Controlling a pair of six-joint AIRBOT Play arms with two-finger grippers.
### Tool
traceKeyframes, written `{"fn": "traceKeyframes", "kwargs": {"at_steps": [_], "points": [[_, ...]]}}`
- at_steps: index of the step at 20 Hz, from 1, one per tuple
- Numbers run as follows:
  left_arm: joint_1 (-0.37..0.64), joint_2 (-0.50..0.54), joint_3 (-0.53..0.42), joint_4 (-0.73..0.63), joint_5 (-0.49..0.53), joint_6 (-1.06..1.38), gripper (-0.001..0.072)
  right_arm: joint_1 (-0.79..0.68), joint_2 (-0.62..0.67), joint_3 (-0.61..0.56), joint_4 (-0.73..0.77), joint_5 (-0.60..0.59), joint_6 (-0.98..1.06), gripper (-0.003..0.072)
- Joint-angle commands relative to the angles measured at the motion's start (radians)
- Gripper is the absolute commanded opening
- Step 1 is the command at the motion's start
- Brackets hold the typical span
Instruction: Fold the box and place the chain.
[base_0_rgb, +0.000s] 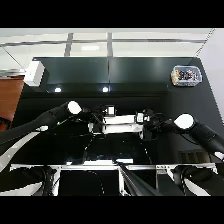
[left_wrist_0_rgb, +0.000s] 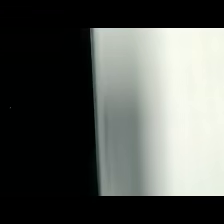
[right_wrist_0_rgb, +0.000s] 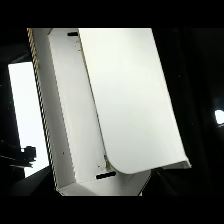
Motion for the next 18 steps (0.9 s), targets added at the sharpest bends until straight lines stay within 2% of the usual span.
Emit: {"fn": "traceKeyframes", "kwargs": {"at_steps": [1, 5, 8, 11, 18], "points": [[0.000, 0.000, 0.001, 0.000, -0.010, 0.002, 0.0027, -0.021, 0.000, 0.008, 0.006, 0.020, -0.047, 0.0703], [-0.001, 0.000, 0.001, 0.000, -0.024, 0.002, 0.0027, -0.045, -0.005, 0.008, 0.035, -0.006, -0.063, 0.0703], [0.000, 0.000, 0.002, 0.002, -0.045, 0.002, 0.0027, -0.043, -0.043, 0.008, 0.135, 0.045, -0.154, 0.0703], [0.000, 0.000, 0.005, 0.001, -0.097, 0.002, 0.0027, -0.043, -0.071, 0.008, 0.135, 0.089, -0.155, 0.0703], [0.000, 0.000, 0.005, 0.002, -0.094, 0.002, 0.0027, -0.044, -0.153, 0.008, 0.091, 0.096, -0.179, 0.0702]]}}
